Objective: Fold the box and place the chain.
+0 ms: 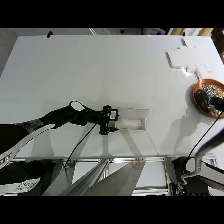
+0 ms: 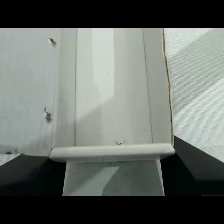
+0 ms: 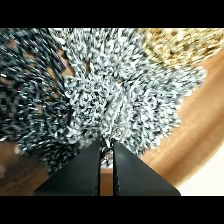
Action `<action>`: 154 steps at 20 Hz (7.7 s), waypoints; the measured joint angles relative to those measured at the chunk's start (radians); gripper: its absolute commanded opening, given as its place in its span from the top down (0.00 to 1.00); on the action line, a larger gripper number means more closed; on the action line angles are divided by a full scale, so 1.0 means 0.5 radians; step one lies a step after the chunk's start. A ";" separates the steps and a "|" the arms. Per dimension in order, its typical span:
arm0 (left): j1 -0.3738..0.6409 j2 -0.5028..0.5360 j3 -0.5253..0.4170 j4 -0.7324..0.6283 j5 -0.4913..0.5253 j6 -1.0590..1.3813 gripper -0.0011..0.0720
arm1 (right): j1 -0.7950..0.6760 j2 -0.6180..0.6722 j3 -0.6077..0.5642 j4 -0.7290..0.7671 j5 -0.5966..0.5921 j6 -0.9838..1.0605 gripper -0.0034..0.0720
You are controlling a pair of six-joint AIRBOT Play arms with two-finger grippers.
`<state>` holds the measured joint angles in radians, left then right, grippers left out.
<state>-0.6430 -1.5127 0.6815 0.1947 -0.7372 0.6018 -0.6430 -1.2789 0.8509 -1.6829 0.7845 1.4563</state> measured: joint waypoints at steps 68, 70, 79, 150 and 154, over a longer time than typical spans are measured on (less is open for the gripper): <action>0.000 0.000 0.000 0.000 0.000 0.000 0.62 | 1.693 0.735 -0.740 0.515 0.489 -0.814 0.75; 0.000 0.001 0.000 0.000 0.000 0.000 0.62 | 1.693 0.732 -0.754 0.533 0.461 -0.847 0.75; 0.000 0.000 0.000 0.001 0.000 0.000 0.62 | 1.694 0.546 -0.767 0.554 0.366 -0.887 0.86; 0.000 0.001 0.000 0.001 0.000 0.000 0.62 | 1.801 1.189 -0.391 0.697 0.673 -2.061 0.65; 0.000 0.000 0.000 0.001 0.000 0.000 0.62 | 1.702 1.082 -0.596 0.780 0.524 -2.435 0.65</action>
<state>-0.6430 -1.5127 0.6815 0.1951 -0.7372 0.6018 0.2081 -0.7380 0.5529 -1.2930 1.0466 0.2386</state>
